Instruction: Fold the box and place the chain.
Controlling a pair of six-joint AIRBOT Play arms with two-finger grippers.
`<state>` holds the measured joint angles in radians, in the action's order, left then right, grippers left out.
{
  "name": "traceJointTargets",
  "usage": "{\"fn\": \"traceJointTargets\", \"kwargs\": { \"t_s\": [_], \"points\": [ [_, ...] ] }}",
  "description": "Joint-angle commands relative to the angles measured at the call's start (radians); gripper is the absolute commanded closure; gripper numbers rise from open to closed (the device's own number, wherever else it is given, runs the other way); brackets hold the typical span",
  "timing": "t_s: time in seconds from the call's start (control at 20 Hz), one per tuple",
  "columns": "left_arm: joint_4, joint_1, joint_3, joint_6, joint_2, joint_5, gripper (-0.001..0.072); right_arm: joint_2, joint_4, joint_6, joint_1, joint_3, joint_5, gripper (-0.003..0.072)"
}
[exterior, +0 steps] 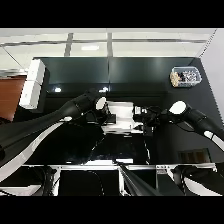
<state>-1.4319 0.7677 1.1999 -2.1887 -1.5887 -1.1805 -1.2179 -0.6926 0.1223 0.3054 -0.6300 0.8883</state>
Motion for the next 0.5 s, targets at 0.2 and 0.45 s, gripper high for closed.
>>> {"fn": "traceJointTargets", "kwargs": {
  "t_s": [0.2, 0.45],
  "points": [
    [0.001, 0.000, 0.001, 0.000, 0.000, 0.002, 0.0683, -0.043, 0.121, 0.005, 0.073, 0.000, -0.095, 0.0456],
    [0.001, 0.000, 0.001, 0.000, 0.000, 0.001, 0.0683, -0.066, 0.179, -0.011, 0.080, 0.002, -0.108, 0.0273]
  ]
}}
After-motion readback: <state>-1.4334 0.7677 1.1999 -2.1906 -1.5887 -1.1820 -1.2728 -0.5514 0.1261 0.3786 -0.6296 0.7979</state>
